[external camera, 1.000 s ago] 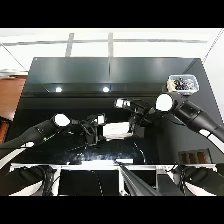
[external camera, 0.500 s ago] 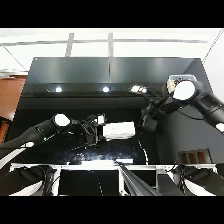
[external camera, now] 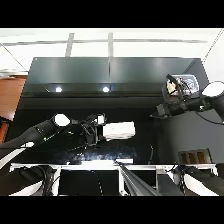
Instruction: Fold the box and place the chain.
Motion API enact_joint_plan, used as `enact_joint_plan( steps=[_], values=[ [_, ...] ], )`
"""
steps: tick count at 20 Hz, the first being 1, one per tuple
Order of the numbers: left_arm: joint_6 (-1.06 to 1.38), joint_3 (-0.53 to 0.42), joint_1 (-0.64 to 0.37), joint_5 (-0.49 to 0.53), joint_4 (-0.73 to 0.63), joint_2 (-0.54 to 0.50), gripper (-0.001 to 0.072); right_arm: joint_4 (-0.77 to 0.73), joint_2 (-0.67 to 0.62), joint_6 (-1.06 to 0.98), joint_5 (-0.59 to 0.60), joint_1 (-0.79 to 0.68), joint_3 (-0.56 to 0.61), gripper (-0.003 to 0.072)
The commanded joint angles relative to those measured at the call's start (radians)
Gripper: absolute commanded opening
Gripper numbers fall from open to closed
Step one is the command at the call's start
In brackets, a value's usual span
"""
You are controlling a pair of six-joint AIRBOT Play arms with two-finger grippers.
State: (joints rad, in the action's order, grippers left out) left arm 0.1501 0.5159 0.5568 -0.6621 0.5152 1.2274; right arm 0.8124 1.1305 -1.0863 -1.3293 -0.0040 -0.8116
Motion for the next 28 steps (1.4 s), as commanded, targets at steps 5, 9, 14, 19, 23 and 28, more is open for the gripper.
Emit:
enact_joint_plan(
  steps=[5, 9, 14, 19, 23, 28],
  values=[
    [0.000, 0.000, 0.000, 0.001, 0.000, 0.000, 0.0331, -0.432, 0.024, -0.061, 0.164, 0.198, 0.116, 0.0024],
    [0.000, 0.000, 0.000, 0.000, 0.000, 0.000, 0.0331, -0.446, 0.080, -0.061, 0.188, 0.320, 0.116, 0.0024],
    [0.000, 0.000, 0.000, 0.001, 0.000, 0.000, 0.0331, -0.431, 0.139, -0.057, 0.190, 0.387, 0.116, 0.0025],
    [0.000, 0.000, 0.000, 0.001, 0.000, 0.000, 0.0331, -0.366, 0.159, -0.051, 0.187, 0.389, 0.116, 0.0024],
    [0.000, 0.000, 0.000, 0.001, 0.000, 0.000, 0.0331, -0.362, 0.187, -0.052, 0.198, 0.389, 0.116, 0.0024],
    [0.000, 0.000, 0.000, 0.000, 0.000, 0.000, 0.0331, -0.343, 0.213, -0.051, 0.242, 0.404, 0.116, 0.0024]
  ],
)
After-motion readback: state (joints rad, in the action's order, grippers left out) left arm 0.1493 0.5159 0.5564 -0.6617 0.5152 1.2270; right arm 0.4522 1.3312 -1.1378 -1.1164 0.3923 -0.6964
